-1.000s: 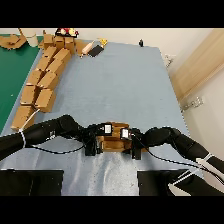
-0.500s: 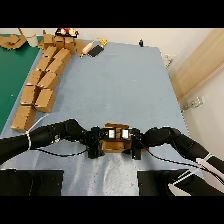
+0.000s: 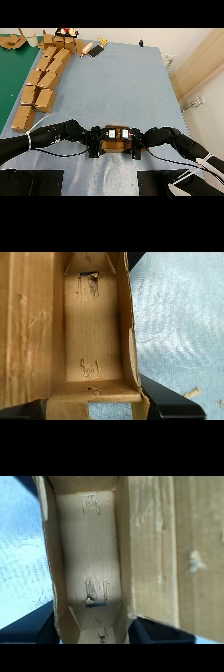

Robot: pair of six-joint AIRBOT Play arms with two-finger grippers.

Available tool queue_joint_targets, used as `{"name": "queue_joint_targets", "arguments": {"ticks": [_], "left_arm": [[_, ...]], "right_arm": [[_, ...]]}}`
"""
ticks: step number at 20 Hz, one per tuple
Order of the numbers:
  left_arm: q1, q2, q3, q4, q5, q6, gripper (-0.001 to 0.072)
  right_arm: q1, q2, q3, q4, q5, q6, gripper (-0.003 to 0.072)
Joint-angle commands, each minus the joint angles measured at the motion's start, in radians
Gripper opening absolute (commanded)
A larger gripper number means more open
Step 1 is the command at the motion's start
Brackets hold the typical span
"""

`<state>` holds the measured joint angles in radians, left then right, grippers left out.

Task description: Fold the box.

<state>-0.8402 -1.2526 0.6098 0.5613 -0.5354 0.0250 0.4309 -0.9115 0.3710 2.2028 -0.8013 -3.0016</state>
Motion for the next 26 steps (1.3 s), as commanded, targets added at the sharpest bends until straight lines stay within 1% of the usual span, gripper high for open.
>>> {"name": "queue_joint_targets", "arguments": {"ticks": [1,22,23,24,25,26], "left_arm": [[0.000,0.000,0.000,0.012,0.004,0.000,0.0510],[0.000,0.000,0.000,0.011,0.005,0.001,0.0510],[0.000,0.000,0.000,0.011,0.004,0.001,0.0510],[0.000,0.000,0.000,0.011,0.004,0.001,0.0509],[0.000,0.000,0.000,0.011,0.004,0.001,0.0510],[0.000,0.000,0.000,0.011,0.004,0.001,0.0510]], "right_arm": [[0.000,0.001,0.001,0.000,0.000,0.000,0.0502],[0.000,0.001,0.002,0.001,-0.001,0.000,0.0503],[0.000,0.001,0.002,0.002,-0.001,0.000,0.0511],[0.000,0.003,0.006,0.010,-0.037,0.000,0.0720],[0.000,0.010,0.014,0.002,-0.074,0.004,0.0720],[-0.002,0.024,0.022,-0.016,-0.067,0.044,0.0720]]}}
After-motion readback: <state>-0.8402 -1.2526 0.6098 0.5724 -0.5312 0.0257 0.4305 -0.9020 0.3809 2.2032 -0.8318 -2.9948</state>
